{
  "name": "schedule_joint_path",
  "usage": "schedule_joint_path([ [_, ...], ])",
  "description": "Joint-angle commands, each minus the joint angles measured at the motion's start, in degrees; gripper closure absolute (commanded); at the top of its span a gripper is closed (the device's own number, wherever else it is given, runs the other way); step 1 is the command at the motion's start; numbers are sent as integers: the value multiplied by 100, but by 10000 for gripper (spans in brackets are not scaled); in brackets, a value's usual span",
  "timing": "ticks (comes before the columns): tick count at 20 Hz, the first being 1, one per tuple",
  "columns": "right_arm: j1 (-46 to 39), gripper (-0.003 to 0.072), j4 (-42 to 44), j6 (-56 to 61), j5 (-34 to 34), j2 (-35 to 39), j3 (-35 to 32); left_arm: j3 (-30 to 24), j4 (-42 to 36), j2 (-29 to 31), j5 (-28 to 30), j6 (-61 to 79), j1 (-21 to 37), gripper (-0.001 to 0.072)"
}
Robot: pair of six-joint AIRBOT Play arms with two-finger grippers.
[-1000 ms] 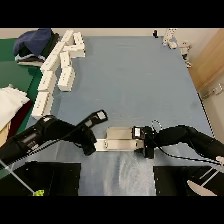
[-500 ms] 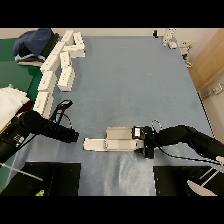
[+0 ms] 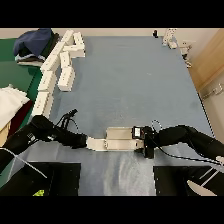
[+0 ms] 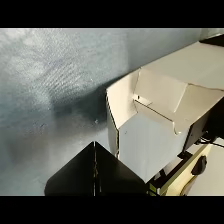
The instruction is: Fold the box.
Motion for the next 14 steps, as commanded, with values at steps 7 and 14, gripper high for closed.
schedule_joint_path([
  [7, 4, 172, 0, 0, 0, 0, 0, -90, -728, -103, 1019, -138, -1368, 698],
  [14, 4, 173, 2, 0, 0, 0, 0, 52, -997, -101, 931, -177, -1394, 625],
])
